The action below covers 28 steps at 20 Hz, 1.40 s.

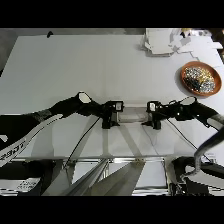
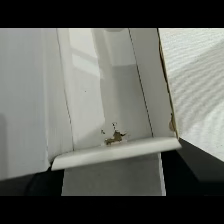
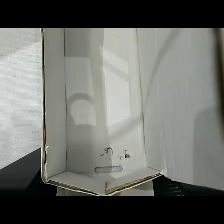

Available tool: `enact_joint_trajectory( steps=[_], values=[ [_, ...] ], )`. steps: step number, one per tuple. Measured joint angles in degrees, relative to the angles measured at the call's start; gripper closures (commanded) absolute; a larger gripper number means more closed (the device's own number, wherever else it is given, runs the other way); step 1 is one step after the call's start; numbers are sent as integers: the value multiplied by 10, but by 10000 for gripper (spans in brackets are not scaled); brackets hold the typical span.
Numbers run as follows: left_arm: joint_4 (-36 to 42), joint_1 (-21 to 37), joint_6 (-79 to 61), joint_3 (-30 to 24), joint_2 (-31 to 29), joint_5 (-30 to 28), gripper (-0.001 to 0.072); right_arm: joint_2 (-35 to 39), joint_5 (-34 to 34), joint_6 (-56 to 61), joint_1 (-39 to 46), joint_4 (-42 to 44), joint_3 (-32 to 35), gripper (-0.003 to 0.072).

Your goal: Fold the box and place the chain.

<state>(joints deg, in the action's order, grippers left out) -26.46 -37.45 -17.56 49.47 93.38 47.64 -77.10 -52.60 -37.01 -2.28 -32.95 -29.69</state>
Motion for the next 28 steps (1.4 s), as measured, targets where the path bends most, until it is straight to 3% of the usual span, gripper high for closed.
enact_joint_trajectory(
  steps=[11, 12, 13, 15, 17, 18, 19, 28],
  values=[
    [-1, 0, 0, 0, 0, 2, 622, 0, 0, -35, 0, 3, 0, 186],
    [-1, 0, 0, 0, 0, 2, 622, 0, 0, -36, 0, 3, 0, 202],
    [-1, 0, 0, 0, 0, 2, 622, 0, 0, -37, 0, 3, 0, 281],
    [-1, 0, 0, 0, 0, 2, 622, 0, 0, -37, 0, 3, 0, 292],
    [-1, 0, 0, 0, 0, 2, 622, 0, 0, -38, 0, 3, 0, 249],
    [-1, 0, 0, 0, 0, 3, 622, 0, -1, -37, 0, 4, 0, 71],
    [-1, 0, -1, 0, 0, 7, 622, 0, 0, -33, -1, 3, 0, -13],
    [0, -1, 0, 0, 1, 10, 622, 33, -7, 64, 4, -12, 0, -14]
  ],
)
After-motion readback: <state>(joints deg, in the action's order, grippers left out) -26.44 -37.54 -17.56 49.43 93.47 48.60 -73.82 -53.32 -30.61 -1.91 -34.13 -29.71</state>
